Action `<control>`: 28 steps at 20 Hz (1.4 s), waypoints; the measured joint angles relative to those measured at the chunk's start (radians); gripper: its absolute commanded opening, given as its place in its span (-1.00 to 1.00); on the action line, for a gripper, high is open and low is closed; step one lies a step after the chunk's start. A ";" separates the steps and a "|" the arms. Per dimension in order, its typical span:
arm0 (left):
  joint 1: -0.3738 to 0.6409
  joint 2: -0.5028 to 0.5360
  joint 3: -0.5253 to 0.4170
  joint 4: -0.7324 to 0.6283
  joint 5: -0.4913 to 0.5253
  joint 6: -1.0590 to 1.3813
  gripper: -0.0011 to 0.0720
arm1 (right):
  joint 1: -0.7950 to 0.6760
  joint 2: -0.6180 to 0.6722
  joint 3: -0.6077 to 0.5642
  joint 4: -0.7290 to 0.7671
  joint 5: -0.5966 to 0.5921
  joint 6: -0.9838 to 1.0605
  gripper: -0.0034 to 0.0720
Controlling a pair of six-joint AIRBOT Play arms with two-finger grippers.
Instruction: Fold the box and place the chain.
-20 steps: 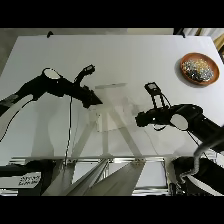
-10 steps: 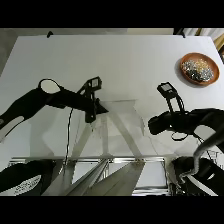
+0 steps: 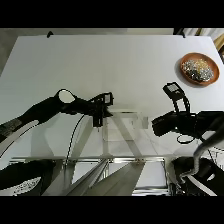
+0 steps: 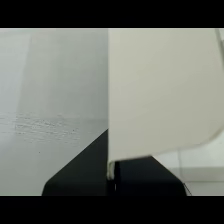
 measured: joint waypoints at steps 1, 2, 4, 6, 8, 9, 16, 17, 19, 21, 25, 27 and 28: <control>-0.001 -0.010 0.000 -0.014 0.005 0.024 -0.96 | 0.000 0.000 0.000 0.000 -0.009 0.000 -0.06; -0.002 -0.019 -0.001 -0.031 0.016 0.052 -0.96 | 0.000 0.001 0.000 0.001 -0.017 0.000 -0.06; -0.002 -0.035 -0.001 -0.089 0.024 0.124 -0.96 | 0.000 0.001 0.000 0.003 -0.028 0.000 -0.06; -0.003 -0.051 -0.001 -0.146 0.037 0.186 -0.96 | 0.000 0.001 0.000 0.005 -0.034 0.000 -0.06; -0.003 -0.065 -0.001 -0.184 0.039 0.236 -0.96 | 0.000 0.001 0.000 0.008 -0.037 0.000 -0.06; -0.003 -0.071 -0.001 -0.197 0.038 0.253 -0.96 | 0.000 0.001 0.000 0.010 -0.039 0.000 -0.06; -0.003 -0.112 -0.001 -0.233 0.050 0.302 -0.96 | 0.000 0.001 0.000 0.012 -0.076 0.000 -0.06; -0.003 -0.121 -0.001 -0.236 0.052 0.304 -0.96 | 0.000 0.001 0.000 0.012 -0.084 0.000 -0.06; -0.003 -0.138 -0.001 -0.239 0.053 0.306 -0.96 | 0.000 0.001 0.000 0.012 -0.097 0.000 -0.06; -0.004 -0.149 -0.001 -0.243 0.051 0.309 -0.96 | 0.000 0.001 0.000 0.012 -0.103 0.000 -0.06; -0.004 -0.158 -0.001 -0.240 0.052 0.314 -0.96 | 0.000 0.001 0.000 0.012 -0.110 0.000 -0.06; -0.004 -0.160 -0.001 -0.239 0.053 0.317 -0.96 | 0.000 0.001 0.000 0.012 -0.111 0.000 -0.06; -0.004 -0.161 -0.001 -0.239 0.055 0.322 -0.96 | 0.000 0.001 0.000 0.012 -0.111 -0.001 -0.06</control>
